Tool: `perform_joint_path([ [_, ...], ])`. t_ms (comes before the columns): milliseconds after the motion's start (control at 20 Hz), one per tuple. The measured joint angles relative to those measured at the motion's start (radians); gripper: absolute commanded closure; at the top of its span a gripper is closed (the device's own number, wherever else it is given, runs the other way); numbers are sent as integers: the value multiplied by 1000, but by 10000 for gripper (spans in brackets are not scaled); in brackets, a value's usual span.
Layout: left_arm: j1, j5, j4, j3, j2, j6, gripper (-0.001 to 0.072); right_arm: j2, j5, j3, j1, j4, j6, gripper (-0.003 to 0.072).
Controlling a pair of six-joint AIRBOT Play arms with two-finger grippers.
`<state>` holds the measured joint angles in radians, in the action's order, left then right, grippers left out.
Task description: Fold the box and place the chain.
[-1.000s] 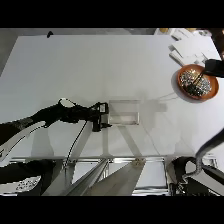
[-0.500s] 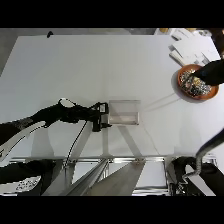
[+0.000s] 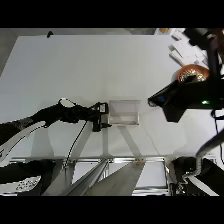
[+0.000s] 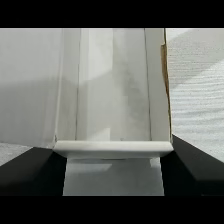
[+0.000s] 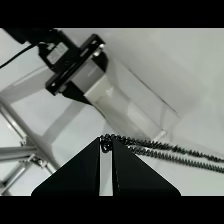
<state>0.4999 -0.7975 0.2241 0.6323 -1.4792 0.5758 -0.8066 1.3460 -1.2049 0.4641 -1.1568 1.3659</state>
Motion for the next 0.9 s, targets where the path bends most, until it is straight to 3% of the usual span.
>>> perform_joint_path([
  [400, 0, 0, 0, 0, 0, 0, 560, -101, -213, 194, 146, 13, 16, 669],
  [900, 0, 0, 0, 0, 0, 0, 560, -291, -344, 265, 224, 1, 17, 669],
])
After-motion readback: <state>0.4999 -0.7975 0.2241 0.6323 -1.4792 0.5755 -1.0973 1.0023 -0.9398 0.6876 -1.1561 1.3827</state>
